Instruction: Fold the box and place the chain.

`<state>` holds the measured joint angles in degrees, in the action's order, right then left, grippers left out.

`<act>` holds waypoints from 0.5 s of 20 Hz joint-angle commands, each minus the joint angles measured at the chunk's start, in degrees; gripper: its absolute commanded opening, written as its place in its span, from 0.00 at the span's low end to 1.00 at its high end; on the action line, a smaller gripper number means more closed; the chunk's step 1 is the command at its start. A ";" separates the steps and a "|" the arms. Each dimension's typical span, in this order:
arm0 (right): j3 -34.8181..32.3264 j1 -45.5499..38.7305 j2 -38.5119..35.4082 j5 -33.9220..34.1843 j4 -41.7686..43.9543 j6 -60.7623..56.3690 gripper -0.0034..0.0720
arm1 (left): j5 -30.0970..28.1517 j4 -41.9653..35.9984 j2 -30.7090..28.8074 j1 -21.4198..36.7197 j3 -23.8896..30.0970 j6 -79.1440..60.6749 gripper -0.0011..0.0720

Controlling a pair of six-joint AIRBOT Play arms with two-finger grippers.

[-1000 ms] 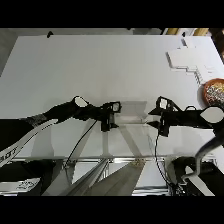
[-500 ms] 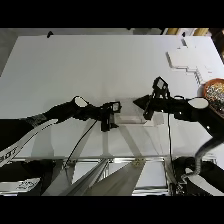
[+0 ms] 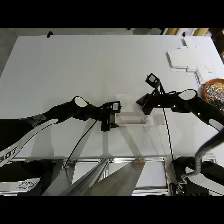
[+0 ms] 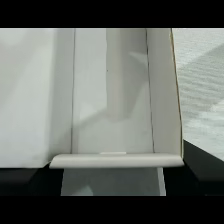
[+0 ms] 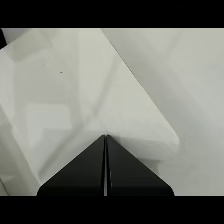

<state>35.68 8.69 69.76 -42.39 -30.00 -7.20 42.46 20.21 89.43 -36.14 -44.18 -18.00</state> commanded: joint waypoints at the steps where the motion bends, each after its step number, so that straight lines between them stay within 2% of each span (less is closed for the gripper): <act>1: 0.52 -2.69 -6.56 -5.66 -4.00 -1.09 0.07 | 0.00 0.11 0.02 -0.02 0.04 0.00 0.41; 5: 0.50 -5.70 -14.91 -16.90 -17.51 10.73 0.07 | 0.00 0.13 0.02 -0.02 0.04 0.00 0.41; 6: 0.48 -5.73 -15.10 -19.28 -21.09 13.49 0.14 | 0.00 0.11 0.02 -0.02 0.04 0.00 0.41; 7: 0.17 -5.70 -15.08 -20.11 -24.20 15.98 0.45 | 0.00 0.13 0.02 -0.02 0.04 0.00 0.41; 8: -0.48 -5.70 -15.10 -20.11 -26.05 16.74 0.68 | 0.00 0.13 0.02 -0.02 0.04 0.00 0.41; 10: -2.27 -5.70 -15.10 -19.96 -26.91 16.81 0.69 | 0.00 0.11 0.02 -0.02 0.04 0.00 0.41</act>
<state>34.92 3.33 55.68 -59.37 -51.05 5.74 42.48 20.40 89.43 -36.14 -44.18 -18.00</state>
